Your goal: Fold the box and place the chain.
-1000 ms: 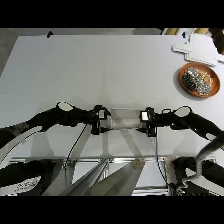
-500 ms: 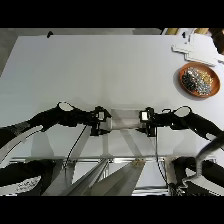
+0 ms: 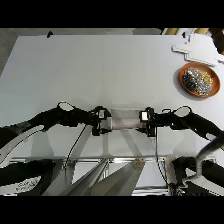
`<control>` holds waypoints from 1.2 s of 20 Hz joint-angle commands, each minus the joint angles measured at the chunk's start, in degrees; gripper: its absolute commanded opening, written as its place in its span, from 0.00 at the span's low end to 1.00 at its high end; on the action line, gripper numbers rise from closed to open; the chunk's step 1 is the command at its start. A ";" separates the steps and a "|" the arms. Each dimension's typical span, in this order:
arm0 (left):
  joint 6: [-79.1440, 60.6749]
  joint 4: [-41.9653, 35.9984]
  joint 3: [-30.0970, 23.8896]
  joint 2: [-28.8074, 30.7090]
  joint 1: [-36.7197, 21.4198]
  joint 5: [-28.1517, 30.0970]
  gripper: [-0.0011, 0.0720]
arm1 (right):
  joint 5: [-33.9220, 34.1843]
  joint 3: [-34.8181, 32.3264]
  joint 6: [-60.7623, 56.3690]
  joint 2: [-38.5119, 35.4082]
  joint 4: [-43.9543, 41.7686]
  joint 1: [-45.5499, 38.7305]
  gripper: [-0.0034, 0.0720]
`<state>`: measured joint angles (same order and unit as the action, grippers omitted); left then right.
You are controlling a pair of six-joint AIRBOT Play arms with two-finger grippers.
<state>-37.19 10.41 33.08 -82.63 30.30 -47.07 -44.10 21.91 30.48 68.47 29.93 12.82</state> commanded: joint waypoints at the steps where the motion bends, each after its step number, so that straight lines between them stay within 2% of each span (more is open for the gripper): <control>1: 1.25 1.16 0.28 -0.11 1.68 2.67 0.97 | 0.00 -0.02 0.00 -0.02 0.00 0.04 0.47; 14: 8.09 4.39 3.48 -2.27 2.64 2.23 0.97 | 0.00 -0.02 0.00 -0.02 0.00 0.04 0.47; 18: 0.87 -1.81 3.43 -2.58 2.64 -1.05 0.97 | -0.02 -0.02 -0.02 -0.02 0.00 0.04 0.47; 24: 1.22 -2.05 3.43 -2.64 2.47 -1.20 0.96 | 0.00 -0.02 0.00 -0.02 0.00 0.02 0.47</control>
<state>-35.40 8.95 36.47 -85.23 32.84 -47.68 -44.10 21.91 30.46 68.47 29.91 12.82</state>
